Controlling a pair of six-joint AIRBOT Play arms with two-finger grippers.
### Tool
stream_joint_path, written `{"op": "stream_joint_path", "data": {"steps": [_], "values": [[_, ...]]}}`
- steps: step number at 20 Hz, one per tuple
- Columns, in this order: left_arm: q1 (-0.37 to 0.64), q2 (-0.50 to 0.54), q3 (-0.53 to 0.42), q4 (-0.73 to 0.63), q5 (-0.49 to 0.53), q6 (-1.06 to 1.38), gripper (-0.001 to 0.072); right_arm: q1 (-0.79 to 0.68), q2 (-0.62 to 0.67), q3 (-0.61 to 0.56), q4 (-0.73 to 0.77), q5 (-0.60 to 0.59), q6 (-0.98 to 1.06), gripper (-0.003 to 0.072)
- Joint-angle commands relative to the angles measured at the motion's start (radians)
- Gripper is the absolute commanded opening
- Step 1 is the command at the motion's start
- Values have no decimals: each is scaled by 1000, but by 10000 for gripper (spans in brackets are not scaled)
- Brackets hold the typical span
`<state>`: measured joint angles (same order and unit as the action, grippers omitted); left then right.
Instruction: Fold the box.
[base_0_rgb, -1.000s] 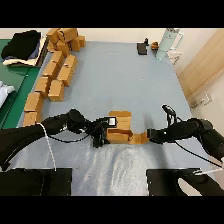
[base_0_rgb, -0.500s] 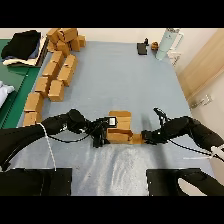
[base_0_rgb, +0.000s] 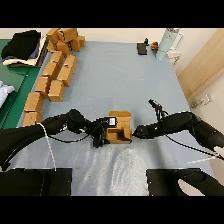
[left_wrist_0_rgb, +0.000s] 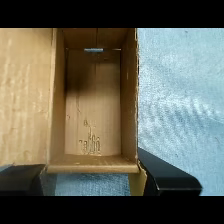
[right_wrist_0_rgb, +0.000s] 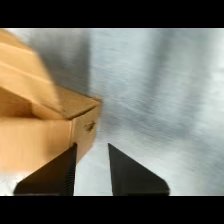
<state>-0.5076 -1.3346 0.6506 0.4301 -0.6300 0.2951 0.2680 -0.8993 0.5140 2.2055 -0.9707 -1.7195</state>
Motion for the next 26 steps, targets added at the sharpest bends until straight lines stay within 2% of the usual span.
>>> {"op": "stream_joint_path", "data": {"steps": [1, 2, 3, 5, 6, 8, 12, 15, 17, 20, 24, 26], "values": [[0, 0, 0, 0, 0, 0, 464, 14, 7, 18, 6, -2, 2, 317], [0, 0, 0, 0, 0, 0, 464, 14, 7, 18, 7, -2, 2, 325], [0, 0, 0, 0, 0, 0, 464, 14, 7, 18, 9, -2, 2, 387], [0, 1, 0, 0, 0, 0, 464, 14, 7, 18, 10, -2, 3, 400], [0, 0, 0, 0, 0, 0, 464, 14, 7, 18, 11, -2, 3, 462], [0, 0, 0, 0, 0, 0, 464, 14, 7, 18, 11, 2, 31, 539], [0, 1, 0, 0, 0, 0, 465, 49, -7, 18, 7, 14, 88, 539], [0, 0, 0, 0, 0, 0, 464, 157, -59, 22, -13, 105, 159, 534], [0, 0, 0, 0, 0, 0, 464, 221, -108, 55, -109, 126, 293, 534], [0, 0, 0, 0, 0, 0, 464, 317, -178, 145, -315, 94, 507, 532], [0, 0, 0, 0, 0, 0, 464, 449, -264, 280, -596, -38, 811, 521], [0, 0, 0, 0, 0, 0, 464, 494, -312, 345, -664, -114, 889, 521]]}}
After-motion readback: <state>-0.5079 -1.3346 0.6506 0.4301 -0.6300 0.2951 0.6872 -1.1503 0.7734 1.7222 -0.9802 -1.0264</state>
